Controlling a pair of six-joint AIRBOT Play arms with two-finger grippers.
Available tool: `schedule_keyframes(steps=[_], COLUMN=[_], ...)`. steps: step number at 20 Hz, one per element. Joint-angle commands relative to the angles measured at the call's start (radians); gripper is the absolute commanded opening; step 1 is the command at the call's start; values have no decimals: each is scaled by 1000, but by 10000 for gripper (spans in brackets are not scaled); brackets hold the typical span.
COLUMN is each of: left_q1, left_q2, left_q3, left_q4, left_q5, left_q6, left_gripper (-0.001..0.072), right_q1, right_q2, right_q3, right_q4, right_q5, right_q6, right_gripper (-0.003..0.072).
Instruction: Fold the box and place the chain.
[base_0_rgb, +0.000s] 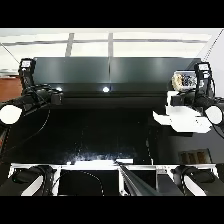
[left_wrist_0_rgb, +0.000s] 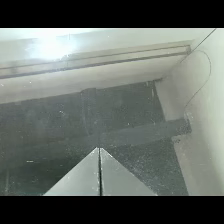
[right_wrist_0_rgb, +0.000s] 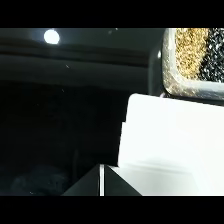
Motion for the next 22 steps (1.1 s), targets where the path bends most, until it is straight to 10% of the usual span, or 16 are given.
schedule_keyframes(steps=[1,7,8,9,10,14,18,22], left_q1=[1,1,1,0,0,0,0,0], left_q2=[0,-3,-10,-17,-24,-26,-28,-54], left_q3=[1,0,0,0,0,2,1,1], left_q4=[0,-10,-10,-10,-11,-11,-12,-39], left_q5=[0,58,93,126,160,182,155,148], left_q6=[0,0,-1,-1,-5,-4,-4,-4], left_gripper=[32,32,63,369,694,701,701,701], right_q1=[0,0,-2,-6,-16,-399,-992,-1300], right_q2=[0,-1,-1,-1,-1,-93,-246,-484], right_q3=[1,1,1,1,6,150,287,341], right_q4=[35,143,140,134,65,-277,154,769], right_q5=[-24,-94,-129,-150,-146,25,56,413], right_q6=[2,2,10,3,2,149,83,-411], right_gripper=[44,47,291,705,716,714,707,707])
